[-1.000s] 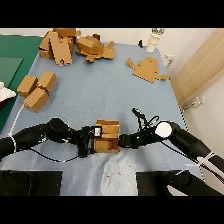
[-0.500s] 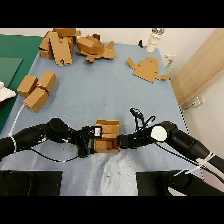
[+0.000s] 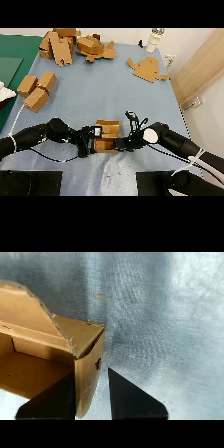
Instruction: Fold the box.
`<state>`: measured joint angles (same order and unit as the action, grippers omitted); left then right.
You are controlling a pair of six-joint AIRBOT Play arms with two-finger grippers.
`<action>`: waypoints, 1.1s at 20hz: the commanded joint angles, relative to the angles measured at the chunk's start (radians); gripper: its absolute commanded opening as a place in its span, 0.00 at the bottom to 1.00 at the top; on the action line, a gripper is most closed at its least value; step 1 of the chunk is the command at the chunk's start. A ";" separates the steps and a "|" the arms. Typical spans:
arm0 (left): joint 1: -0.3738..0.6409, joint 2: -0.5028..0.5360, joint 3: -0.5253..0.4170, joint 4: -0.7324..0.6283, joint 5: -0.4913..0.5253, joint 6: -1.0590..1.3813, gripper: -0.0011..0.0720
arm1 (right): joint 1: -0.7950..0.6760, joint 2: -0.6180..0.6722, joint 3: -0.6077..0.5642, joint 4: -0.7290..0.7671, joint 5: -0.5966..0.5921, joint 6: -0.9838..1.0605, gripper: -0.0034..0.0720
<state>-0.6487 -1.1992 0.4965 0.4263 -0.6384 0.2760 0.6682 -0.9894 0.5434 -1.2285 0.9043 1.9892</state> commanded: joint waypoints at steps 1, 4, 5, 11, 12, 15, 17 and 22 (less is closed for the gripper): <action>0.000 0.000 0.001 0.000 0.000 0.000 0.62 | 0.014 -0.045 0.019 -0.029 0.013 0.016 0.42; 0.000 0.000 0.001 0.000 0.000 0.000 0.62 | 0.019 -0.083 0.082 -0.073 0.032 0.043 0.39; 0.000 0.000 0.001 0.000 0.000 0.000 0.62 | 0.027 -0.095 0.108 -0.114 0.059 0.071 0.39; 0.000 0.000 0.001 0.000 0.000 0.000 0.62 | 0.112 -0.176 0.225 -0.212 0.171 0.204 0.37; 0.000 0.000 0.001 0.000 0.000 0.000 0.62 | 0.114 -0.191 0.237 -0.208 0.179 0.212 0.34; 0.000 0.000 0.001 0.000 0.000 0.000 0.62 | 0.116 -0.227 0.251 -0.178 0.195 0.222 0.34; 0.000 0.000 0.001 0.000 0.000 0.000 0.62 | 0.134 -0.236 0.251 -0.166 0.195 0.232 0.34; 0.000 0.000 0.001 0.000 0.000 0.000 0.62 | 0.176 -0.252 0.253 -0.196 0.193 0.275 0.10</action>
